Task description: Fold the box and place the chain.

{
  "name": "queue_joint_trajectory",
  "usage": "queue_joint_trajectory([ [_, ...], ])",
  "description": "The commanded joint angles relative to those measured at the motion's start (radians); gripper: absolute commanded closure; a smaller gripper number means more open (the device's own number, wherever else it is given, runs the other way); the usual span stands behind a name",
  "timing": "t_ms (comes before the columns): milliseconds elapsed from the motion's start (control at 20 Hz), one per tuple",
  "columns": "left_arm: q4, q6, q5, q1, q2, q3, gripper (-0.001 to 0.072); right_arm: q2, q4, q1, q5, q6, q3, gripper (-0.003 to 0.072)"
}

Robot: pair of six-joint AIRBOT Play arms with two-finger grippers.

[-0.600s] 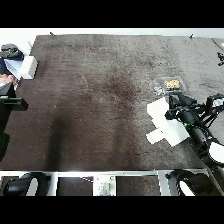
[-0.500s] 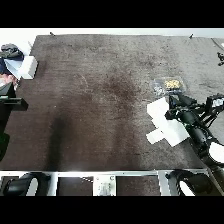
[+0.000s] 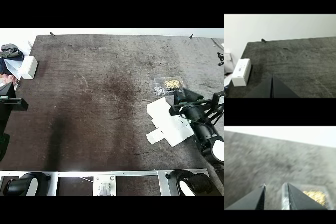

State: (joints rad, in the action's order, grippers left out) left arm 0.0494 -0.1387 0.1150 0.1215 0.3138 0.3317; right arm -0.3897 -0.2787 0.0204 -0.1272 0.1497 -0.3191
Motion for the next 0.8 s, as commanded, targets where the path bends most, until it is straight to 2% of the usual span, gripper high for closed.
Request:
queue_joint_trajectory([
  [0, 0.000, 0.000, 0.000, 0.000, 0.000, 0.001, 0.0698, -0.072, 0.014, -0.077, 0.007, 0.004, -0.105, 0.0340],
  [100, 0.000, 0.000, 0.000, 0.000, 0.000, 0.001, 0.0698, -0.169, 0.063, -0.210, 0.159, 0.005, -0.191, 0.0340],
  [300, 0.000, 0.000, 0.000, 0.000, 0.000, 0.001, 0.0698, -0.444, 0.016, -0.584, 0.692, 0.127, -0.396, 0.0340],
  [450, 0.000, 0.000, 0.000, 0.000, 0.000, 0.001, 0.0698, -0.660, -0.172, -0.811, 1.034, 0.270, -0.593, 0.0340],
  [650, 0.000, 0.000, 0.000, 0.000, 0.000, 0.001, 0.0698, -0.895, -0.521, -0.913, 1.294, 0.420, -0.837, 0.0338],
  [700, 0.000, 0.000, 0.000, 0.000, 0.000, 0.001, 0.0698, -0.935, -0.600, -0.915, 1.342, 0.435, -0.877, 0.0322],
  [750, 0.000, 0.000, 0.000, 0.000, 0.000, 0.001, 0.0697, -0.975, -0.664, -0.915, 1.386, 0.451, -0.913, 0.0201],
])
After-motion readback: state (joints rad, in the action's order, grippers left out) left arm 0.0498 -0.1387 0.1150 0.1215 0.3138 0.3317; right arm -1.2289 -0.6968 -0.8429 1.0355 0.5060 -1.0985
